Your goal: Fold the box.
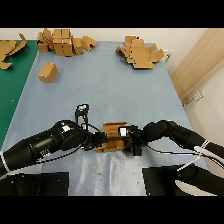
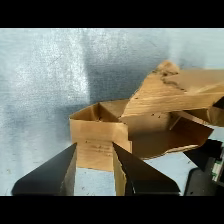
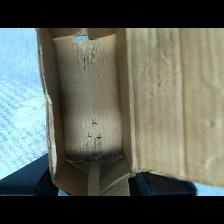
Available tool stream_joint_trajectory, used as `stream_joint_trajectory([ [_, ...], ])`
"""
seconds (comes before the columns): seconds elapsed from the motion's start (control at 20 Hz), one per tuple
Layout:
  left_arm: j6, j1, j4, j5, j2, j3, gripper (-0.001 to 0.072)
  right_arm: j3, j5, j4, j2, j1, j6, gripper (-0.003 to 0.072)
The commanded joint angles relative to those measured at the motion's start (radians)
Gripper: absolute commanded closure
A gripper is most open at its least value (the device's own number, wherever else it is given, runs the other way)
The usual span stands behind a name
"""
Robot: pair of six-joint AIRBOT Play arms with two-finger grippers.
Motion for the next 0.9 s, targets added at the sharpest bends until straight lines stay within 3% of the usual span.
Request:
stream_joint_trajectory([
  [0.0, 0.057, 0.002, -0.036, 0.027, 0.000, 0.007, 0.0348, 0.000, 0.000, 0.000, 0.000, 0.000, 0.000, 0.0180],
  [0.15, 0.075, 0.002, -0.043, 0.025, -0.013, 0.002, 0.0347, 0.000, 0.000, 0.000, 0.000, 0.000, 0.000, 0.0180],
  [0.2, 0.082, 0.001, -0.053, 0.020, -0.021, 0.000, 0.0285, 0.000, 0.000, 0.000, 0.000, 0.000, 0.000, 0.0180],
  [0.25, 0.085, 0.001, -0.066, 0.019, -0.027, -0.001, 0.0138, 0.000, 0.000, 0.000, 0.000, 0.000, 0.000, 0.0180],
  [0.3, 0.085, 0.002, -0.068, 0.019, -0.028, 0.000, 0.0111, 0.000, 0.000, 0.000, 0.000, 0.000, 0.000, 0.0180],
  [0.7, 0.086, 0.002, -0.045, -0.010, -0.035, 0.011, 0.0111, 0.000, 0.000, 0.000, 0.000, 0.000, 0.000, 0.0180],
  [0.85, 0.089, 0.015, -0.032, -0.018, 0.009, 0.012, 0.0113, 0.000, 0.000, 0.000, 0.000, 0.000, 0.000, 0.0180],
])
